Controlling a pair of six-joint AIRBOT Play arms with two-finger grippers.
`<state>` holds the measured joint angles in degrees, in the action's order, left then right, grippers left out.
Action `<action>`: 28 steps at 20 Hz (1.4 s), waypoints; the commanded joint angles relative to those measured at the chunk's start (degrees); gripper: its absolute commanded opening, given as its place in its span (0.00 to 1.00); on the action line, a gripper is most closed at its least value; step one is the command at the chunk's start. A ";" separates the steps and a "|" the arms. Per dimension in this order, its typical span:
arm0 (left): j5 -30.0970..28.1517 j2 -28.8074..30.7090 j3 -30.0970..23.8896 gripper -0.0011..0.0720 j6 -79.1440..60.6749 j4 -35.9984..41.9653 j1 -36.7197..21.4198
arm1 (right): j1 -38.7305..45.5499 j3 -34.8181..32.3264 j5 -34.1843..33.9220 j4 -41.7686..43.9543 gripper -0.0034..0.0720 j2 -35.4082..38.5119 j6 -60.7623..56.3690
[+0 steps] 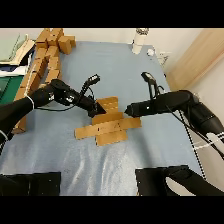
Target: Fold the box.
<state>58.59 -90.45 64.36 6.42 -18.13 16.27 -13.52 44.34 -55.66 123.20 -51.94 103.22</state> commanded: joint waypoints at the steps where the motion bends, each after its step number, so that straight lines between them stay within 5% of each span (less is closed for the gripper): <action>1: 0.33 1.20 -3.85 0.03 -7.13 2.51 0.74 | -4.39 -3.10 4.79 -0.20 0.05 -0.07 -4.31; 9: 0.39 1.20 -4.31 0.03 -5.95 -2.80 2.47 | -7.63 -5.09 10.67 -1.11 0.05 -0.61 -5.55; 17: 0.50 1.14 -4.31 0.03 -5.03 -4.22 3.04 | -7.63 -5.16 6.14 -12.48 0.05 -0.61 -14.43; 28: 1.88 -0.57 -4.31 0.03 -4.87 -4.20 2.97 | -7.65 -5.14 4.52 -12.83 0.05 -0.59 -14.47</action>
<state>60.38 -90.87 60.07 1.50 -22.02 19.27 -21.10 39.20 -50.30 110.65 -52.53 88.95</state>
